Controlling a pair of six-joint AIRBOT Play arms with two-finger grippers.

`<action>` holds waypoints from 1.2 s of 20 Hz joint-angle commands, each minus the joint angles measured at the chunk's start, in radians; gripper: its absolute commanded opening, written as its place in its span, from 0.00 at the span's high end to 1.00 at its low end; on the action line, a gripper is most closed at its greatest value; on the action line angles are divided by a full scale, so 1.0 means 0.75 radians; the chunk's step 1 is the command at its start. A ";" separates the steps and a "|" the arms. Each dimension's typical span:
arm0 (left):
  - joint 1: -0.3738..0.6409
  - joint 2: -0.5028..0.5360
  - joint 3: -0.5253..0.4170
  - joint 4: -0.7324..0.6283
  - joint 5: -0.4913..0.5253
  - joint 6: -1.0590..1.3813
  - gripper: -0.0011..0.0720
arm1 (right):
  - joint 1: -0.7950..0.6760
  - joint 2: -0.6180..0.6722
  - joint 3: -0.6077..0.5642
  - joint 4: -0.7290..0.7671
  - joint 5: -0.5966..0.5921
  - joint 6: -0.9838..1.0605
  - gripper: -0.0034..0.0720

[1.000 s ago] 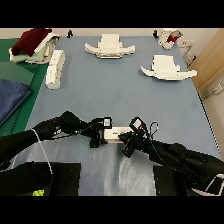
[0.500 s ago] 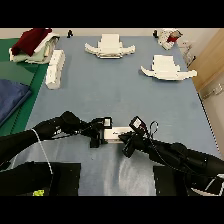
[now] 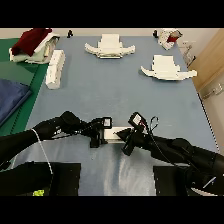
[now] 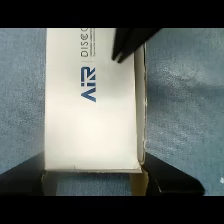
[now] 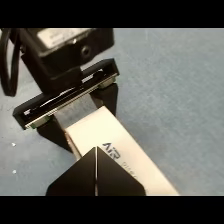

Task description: Fold the box.

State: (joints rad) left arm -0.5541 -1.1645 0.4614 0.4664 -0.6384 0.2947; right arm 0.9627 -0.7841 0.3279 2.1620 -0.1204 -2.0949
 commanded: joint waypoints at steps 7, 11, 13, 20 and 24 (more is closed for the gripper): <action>0.001 -0.001 -0.001 0.002 0.001 0.002 0.45 | -0.731 -0.073 0.496 -0.318 -0.794 -0.148 0.95; 0.001 -0.001 -0.001 0.002 0.001 0.002 0.45 | -1.064 -0.329 0.733 0.100 -1.050 -0.456 0.95; 0.001 -0.001 -0.001 0.002 0.001 0.002 0.45 | -1.139 -0.490 0.815 0.126 -1.123 -0.466 0.95; 0.001 -0.001 -0.001 0.002 0.001 0.002 0.45 | -1.165 -0.679 0.856 0.120 -1.042 -0.480 0.95; 0.001 -0.001 -0.001 0.002 0.001 0.002 0.45 | -1.165 -0.679 0.856 0.114 -1.038 -0.475 0.95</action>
